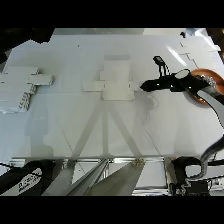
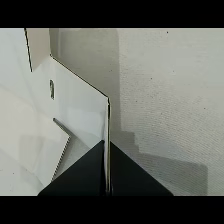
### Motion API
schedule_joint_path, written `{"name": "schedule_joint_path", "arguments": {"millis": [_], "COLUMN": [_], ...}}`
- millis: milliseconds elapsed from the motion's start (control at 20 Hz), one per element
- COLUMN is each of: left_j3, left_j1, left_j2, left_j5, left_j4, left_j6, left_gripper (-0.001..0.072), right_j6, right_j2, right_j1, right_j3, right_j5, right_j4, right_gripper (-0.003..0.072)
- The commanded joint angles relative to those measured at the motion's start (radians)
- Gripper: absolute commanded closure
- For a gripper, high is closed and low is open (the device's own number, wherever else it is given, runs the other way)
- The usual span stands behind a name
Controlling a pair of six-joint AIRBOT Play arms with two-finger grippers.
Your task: Fold the box and place the chain.
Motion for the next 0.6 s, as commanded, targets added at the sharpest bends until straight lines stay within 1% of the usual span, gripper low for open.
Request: {"name": "schedule_joint_path", "arguments": {"millis": [0,400,500,550], "left_j3": [0.000,0.000,0.000,0.000], "left_j1": [0.001,0.001,0.001,0.000], "left_j2": [0.001,0.001,0.001,0.001], "left_j5": [0.000,0.000,0.006,-0.012], "left_j4": [0.000,-0.002,-0.060,-0.069], "left_j6": [0.000,-0.010,-0.031,-0.047], "left_gripper": [0.0010,0.0010,0.0010,0.0010], "right_j6": [0.000,0.000,0.000,0.000], "right_j2": [0.001,0.001,0.001,0.001], "right_j1": [0.001,0.001,0.001,0.001], "right_j3": [0.000,0.000,0.000,0.000], "right_j5": [0.000,0.000,0.000,0.000], "right_j4": [-0.002,-0.002,-0.002,-0.002], "right_gripper": [0.0674,0.0674,0.0674,0.0674]}}
